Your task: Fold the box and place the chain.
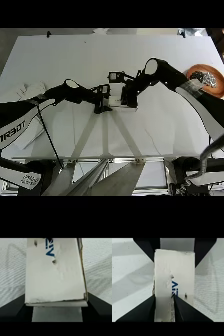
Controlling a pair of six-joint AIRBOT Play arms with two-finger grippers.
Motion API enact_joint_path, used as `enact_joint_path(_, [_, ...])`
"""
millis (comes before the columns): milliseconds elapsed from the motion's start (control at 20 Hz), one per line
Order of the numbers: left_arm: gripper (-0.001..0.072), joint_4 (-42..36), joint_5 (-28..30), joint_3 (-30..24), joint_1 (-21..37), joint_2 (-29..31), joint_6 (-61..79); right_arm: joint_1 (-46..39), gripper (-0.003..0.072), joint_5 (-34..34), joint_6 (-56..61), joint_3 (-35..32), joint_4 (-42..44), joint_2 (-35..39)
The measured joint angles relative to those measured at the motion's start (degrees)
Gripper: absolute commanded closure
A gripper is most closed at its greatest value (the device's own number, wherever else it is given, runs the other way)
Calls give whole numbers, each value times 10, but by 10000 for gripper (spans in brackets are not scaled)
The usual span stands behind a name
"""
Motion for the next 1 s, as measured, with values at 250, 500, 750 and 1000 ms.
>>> enact_joint_path(250, [554,0,0,0,0,0,1,19,342,-3,31,-1,-19,3])
enact_joint_path(500, [554,3,-4,0,0,0,3,23,343,-11,42,0,-26,37])
enact_joint_path(750, [554,2,-3,0,0,0,2,16,420,-16,64,0,-21,80])
enact_joint_path(1000, [554,1,-2,0,0,0,1,-15,678,-17,177,-1,-5,89])
